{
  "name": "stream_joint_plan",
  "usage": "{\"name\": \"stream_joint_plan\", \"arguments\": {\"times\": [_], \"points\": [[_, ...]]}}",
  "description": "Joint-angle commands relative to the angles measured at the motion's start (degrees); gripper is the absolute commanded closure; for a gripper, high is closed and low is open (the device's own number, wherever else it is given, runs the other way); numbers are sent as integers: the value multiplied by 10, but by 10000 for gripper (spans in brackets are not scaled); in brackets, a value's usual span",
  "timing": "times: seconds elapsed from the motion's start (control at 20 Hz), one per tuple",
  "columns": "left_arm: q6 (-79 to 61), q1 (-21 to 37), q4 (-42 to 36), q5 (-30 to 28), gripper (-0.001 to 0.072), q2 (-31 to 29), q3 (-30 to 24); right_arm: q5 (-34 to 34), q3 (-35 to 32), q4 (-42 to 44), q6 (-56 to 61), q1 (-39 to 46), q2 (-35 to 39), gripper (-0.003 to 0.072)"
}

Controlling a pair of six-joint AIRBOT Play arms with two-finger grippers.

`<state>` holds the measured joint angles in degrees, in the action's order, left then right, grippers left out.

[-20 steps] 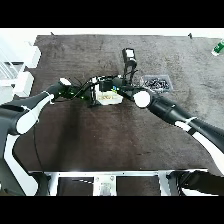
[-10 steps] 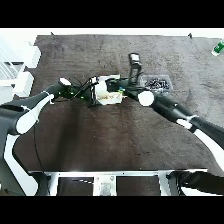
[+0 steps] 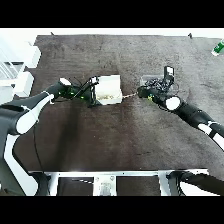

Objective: Fold the box and place the chain.

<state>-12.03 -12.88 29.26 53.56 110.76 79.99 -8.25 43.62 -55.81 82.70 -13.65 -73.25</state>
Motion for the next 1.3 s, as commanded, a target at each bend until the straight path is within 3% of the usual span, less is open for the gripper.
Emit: {"name": "stream_joint_plan", "arguments": {"times": [0.0, 0.3, 0.4, 0.6, 0.65, 0.7, 0.75, 0.9, 1.25], "points": [[0, 0, 0, 0, 243, 0, 0, 16, 5, 12, 13, 20, -65, 186], [0, 0, 0, 0, 243, 0, 0, 16, 98, 59, 13, 20, -179, 194], [0, 0, 0, 0, 243, 0, 0, 16, 125, 81, 13, 20, -208, 317], [0, 0, 0, 0, 243, 0, 0, 16, 164, 119, 15, 20, -242, 334], [0, 0, 0, 0, 243, 0, 0, 15, 163, 119, 15, 20, -241, 413], [0, 0, 0, 0, 243, 0, 0, 12, 163, 120, 16, 20, -240, 672], [0, 0, 0, 0, 243, 0, 0, 6, 163, 119, 15, 20, -237, 677], [0, 0, 0, 0, 243, 0, 0, -21, 155, 117, -8, 0, -189, 677], [0, 0, 0, 0, 243, 0, 0, -38, 142, 117, -84, -82, 39, 677]]}}
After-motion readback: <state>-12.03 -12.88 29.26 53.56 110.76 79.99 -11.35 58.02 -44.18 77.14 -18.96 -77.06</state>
